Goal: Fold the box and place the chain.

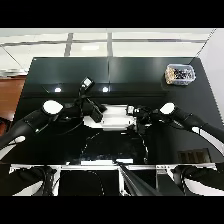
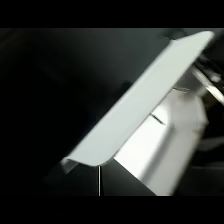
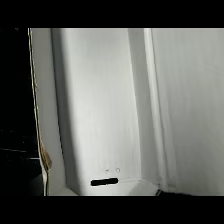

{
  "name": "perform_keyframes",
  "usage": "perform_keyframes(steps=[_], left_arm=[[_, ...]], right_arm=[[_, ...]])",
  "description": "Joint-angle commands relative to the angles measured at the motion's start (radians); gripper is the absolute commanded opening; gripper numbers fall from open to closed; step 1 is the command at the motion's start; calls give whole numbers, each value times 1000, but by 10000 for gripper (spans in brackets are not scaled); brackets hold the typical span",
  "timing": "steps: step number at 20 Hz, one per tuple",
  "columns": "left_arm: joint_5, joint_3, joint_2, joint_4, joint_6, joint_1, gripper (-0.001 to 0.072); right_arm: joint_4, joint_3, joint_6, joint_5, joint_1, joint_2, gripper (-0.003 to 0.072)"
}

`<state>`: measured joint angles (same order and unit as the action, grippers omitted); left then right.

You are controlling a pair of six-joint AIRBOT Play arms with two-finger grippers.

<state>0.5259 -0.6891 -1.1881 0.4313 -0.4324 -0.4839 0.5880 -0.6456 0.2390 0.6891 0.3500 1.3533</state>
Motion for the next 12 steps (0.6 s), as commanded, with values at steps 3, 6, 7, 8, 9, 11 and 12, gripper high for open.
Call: perform_keyframes(steps=[3,6,7,8,9,11,12], left_arm=[[-43,-92,-164,68,-41,5,27],[75,-143,-254,113,-112,18,26],[125,-158,-276,142,-143,27,26],[177,-174,-294,174,-164,39,26],[221,-189,-304,194,-171,50,26],[232,-211,-293,230,-170,68,25],[232,-227,-286,252,-170,79,26]], right_arm=[[0,0,0,1,1,0,469],[0,0,0,2,1,0,469],[0,0,0,2,1,0,469],[0,0,0,2,1,0,469],[0,0,0,2,1,0,469],[0,0,0,2,1,0,469],[0,0,0,2,1,0,469]])
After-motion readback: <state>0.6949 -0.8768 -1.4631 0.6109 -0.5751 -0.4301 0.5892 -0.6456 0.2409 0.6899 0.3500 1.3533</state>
